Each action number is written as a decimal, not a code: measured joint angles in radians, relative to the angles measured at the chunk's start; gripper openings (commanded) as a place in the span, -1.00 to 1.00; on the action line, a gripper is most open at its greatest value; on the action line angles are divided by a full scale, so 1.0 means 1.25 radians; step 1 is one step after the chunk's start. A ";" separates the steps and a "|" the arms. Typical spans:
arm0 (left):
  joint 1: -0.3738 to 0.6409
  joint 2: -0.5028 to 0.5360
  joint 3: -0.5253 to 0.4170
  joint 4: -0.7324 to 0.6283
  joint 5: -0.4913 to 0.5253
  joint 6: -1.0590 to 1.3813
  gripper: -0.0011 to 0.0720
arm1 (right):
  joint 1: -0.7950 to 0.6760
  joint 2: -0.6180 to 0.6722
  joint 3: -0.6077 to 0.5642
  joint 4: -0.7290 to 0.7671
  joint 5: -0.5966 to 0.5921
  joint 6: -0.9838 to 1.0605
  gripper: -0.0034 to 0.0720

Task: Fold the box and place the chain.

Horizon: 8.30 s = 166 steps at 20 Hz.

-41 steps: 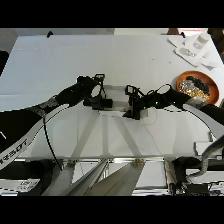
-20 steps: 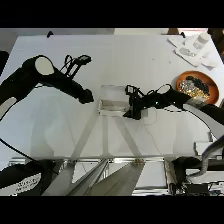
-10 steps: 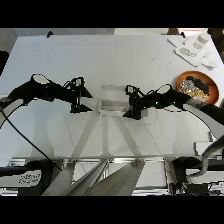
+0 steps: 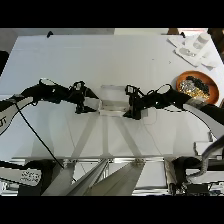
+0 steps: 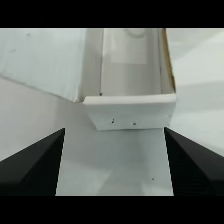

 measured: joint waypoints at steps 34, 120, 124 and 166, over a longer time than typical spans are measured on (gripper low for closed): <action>-0.150 0.002 0.004 0.036 0.166 -0.070 -0.27 | -0.001 0.000 0.000 -0.001 -0.001 0.000 0.47; -0.151 0.001 0.004 0.039 0.172 -0.069 -0.27 | -0.002 0.300 -0.002 -0.479 -0.012 0.455 0.13; -0.151 0.001 0.004 0.039 0.172 -0.069 -0.27 | 0.006 0.225 -0.002 -0.423 -0.020 0.336 -0.05; -0.151 0.001 0.004 0.039 0.173 -0.068 -0.27 | 0.044 0.443 -0.002 -0.538 -0.104 0.833 -0.88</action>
